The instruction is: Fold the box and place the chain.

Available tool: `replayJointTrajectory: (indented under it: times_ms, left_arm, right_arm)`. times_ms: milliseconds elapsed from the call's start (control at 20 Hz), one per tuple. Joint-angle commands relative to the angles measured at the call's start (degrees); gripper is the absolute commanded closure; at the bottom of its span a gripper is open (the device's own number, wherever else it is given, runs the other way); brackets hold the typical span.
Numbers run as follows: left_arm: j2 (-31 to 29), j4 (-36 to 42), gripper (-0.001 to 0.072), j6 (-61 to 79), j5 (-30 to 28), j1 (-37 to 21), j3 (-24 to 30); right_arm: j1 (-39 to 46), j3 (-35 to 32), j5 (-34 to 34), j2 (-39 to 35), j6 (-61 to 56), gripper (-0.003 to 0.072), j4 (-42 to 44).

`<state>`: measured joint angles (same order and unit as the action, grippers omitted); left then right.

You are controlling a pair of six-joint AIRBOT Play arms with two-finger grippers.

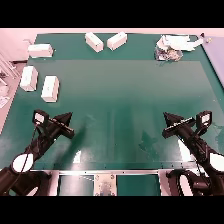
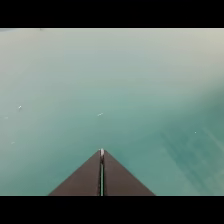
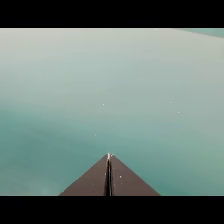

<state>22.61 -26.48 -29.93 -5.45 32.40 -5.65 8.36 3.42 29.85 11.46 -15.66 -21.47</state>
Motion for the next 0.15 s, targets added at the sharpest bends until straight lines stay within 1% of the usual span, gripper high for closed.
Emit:
replayJointTrajectory:
  times_ms: [0,100]
  left_arm:
    - [-0.04,-0.09,0.0689,-0.04,0.0,0.04,0.04]
    - [-0.04,-0.09,0.0689,-0.04,0.0,0.04,0.07]
  right_arm:
    - [-0.04,-0.09,0.2,-0.04,0.02,0.0675,0.0]
    - [-0.04,-0.09,0.2,-0.04,0.02,0.0675,0.0]
